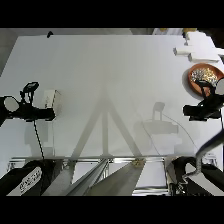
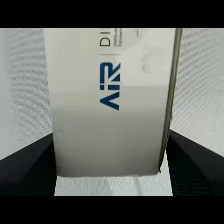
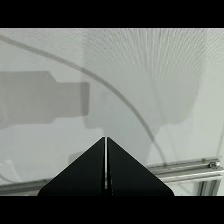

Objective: Fold the box and place the chain.

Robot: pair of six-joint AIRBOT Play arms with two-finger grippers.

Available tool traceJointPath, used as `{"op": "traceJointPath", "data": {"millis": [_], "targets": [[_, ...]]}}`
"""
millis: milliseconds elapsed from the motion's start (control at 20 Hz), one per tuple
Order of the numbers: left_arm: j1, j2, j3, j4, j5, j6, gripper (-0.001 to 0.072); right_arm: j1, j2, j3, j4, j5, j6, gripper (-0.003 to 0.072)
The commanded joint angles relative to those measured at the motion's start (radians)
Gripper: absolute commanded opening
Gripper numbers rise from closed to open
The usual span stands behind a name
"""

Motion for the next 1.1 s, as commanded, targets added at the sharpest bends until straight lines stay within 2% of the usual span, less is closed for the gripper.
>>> {"op": "traceJointPath", "data": {"millis": [0, 250, 450, 700, 1050], "targets": [[-0.002, 0.002, 0.0, 0.0, -0.034, -0.002, 0.0697, 0.0, 0.0, 0.001, 0.0, 0.0, 0.0, 0.0019], [-0.004, 0.073, 0.0, -0.047, -0.128, -0.001, 0.0696, 0.0, 0.0, 0.001, 0.0, 0.0, 0.0, 0.0019], [-0.004, 0.201, 0.0, -0.06, -0.185, -0.001, 0.0695, 0.0, 0.0, 0.001, 0.0, 0.0, 0.0, 0.0019], [-0.004, 0.344, 0.0, -0.06, -0.195, -0.001, 0.0695, 0.0, 0.0, 0.001, 0.0, 0.0, 0.0, 0.0019], [-0.004, 0.382, 0.0, -0.061, -0.183, -0.001, 0.0695, 0.0, 0.0, 0.001, 0.0, 0.0, 0.0, 0.0019]]}}
